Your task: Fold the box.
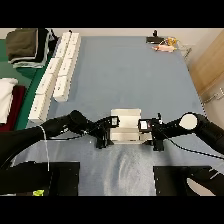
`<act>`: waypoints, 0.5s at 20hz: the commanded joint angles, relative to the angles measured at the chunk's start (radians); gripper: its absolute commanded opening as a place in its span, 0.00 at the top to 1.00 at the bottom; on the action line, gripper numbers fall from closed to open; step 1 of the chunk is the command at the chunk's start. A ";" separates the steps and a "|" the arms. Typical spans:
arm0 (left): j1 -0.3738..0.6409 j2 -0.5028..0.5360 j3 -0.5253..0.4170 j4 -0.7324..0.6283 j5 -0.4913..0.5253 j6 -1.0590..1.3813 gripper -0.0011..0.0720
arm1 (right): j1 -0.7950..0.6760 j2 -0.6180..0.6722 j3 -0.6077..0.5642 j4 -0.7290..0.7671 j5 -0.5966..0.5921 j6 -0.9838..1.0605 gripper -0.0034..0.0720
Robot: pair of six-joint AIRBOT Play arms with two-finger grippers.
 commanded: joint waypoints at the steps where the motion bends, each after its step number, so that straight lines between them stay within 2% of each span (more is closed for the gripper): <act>1: 0.000 0.000 0.000 0.000 0.002 0.000 0.27 | 0.000 0.024 0.000 -0.082 0.019 0.076 0.29; 10: 0.000 0.000 0.000 0.000 0.002 0.000 0.27 | -0.013 0.024 0.000 -0.129 -0.006 0.126 0.29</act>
